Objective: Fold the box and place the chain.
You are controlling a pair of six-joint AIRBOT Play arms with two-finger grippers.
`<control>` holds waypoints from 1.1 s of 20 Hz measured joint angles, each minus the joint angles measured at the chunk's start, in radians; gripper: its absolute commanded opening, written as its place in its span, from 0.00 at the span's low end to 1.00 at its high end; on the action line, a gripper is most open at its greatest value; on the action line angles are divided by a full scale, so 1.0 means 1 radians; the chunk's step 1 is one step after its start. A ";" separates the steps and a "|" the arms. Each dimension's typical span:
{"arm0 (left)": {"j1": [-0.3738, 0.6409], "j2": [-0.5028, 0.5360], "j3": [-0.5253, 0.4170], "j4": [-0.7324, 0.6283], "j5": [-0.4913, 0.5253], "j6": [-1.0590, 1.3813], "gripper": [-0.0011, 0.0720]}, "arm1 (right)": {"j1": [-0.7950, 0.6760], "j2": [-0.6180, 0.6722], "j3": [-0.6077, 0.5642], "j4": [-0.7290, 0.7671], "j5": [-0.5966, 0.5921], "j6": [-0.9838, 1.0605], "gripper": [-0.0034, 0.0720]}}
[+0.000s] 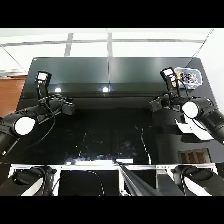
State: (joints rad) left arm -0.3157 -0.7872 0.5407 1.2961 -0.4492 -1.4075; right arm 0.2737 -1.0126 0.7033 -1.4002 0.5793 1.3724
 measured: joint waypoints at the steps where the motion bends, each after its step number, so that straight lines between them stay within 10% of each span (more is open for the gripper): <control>1: 0.000 0.000 0.000 0.000 0.000 0.000 0.05 | 0.000 0.000 0.000 0.000 0.000 0.000 0.07; 21: 0.000 0.000 0.000 0.000 0.021 0.000 0.05 | 0.001 -0.002 0.000 0.064 -0.043 0.000 0.07; 22: 0.000 0.000 0.000 0.000 0.030 0.000 0.05 | 0.001 -0.006 0.000 0.074 -0.071 0.000 0.21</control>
State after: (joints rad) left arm -0.3157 -0.7872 0.5407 1.2961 -0.4191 -1.4075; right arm 0.2749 -1.0183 0.7033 -1.3262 0.5079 1.3724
